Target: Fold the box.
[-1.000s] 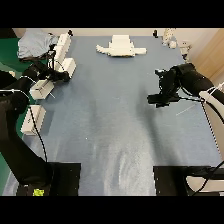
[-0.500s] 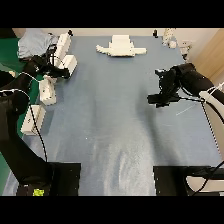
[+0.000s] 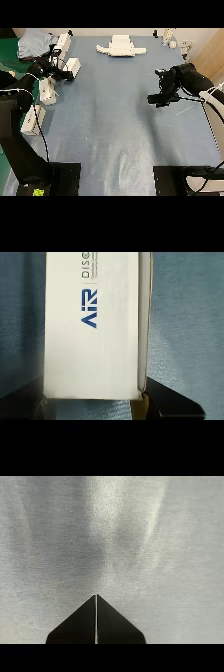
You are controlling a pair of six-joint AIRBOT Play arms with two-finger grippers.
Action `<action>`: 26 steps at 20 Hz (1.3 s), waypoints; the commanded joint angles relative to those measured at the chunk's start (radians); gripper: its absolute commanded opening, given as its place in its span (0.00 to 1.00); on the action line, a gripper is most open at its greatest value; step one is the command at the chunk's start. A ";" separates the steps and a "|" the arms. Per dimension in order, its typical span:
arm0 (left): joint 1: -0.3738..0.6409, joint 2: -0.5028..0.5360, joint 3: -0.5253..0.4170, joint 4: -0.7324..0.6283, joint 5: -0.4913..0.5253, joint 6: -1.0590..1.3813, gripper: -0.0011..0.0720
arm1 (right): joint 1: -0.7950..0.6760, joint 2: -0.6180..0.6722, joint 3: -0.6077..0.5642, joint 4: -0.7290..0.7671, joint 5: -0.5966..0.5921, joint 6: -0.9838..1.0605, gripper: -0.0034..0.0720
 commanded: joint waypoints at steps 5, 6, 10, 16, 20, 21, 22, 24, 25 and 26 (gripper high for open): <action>0.034 -0.014 0.001 0.109 -0.017 -0.146 0.77 | 0.001 0.000 0.001 0.000 0.000 0.000 0.06; 0.043 -0.012 0.001 0.109 -0.018 -0.151 0.77 | 0.001 0.000 0.001 0.000 0.000 0.000 0.06; 0.056 0.011 0.001 0.148 -0.012 -0.150 0.77 | 0.001 0.000 0.001 0.000 0.000 0.000 0.06; 0.055 0.010 0.001 0.170 -0.008 -0.149 0.77 | 0.001 0.000 0.001 0.000 0.000 0.000 0.06; 0.054 0.010 0.001 0.159 0.010 -0.151 0.77 | 0.001 0.000 0.001 0.000 0.000 0.000 0.06; 0.054 0.010 0.001 0.135 0.010 -0.151 0.77 | 0.001 0.000 0.001 0.000 0.000 0.000 0.06; 0.054 0.010 0.001 0.108 0.010 -0.151 0.77 | 0.001 0.000 0.001 0.000 0.000 0.000 0.06; 0.055 0.010 0.001 0.101 0.010 -0.151 0.77 | 0.001 0.000 0.001 0.000 0.000 0.000 0.06; 0.055 0.010 0.001 0.101 0.010 -0.150 0.77 | 0.001 0.000 0.001 0.000 0.000 0.000 0.06; 0.054 0.010 0.001 0.101 0.010 -0.150 0.77 | 0.001 0.000 0.001 0.000 0.000 0.000 0.06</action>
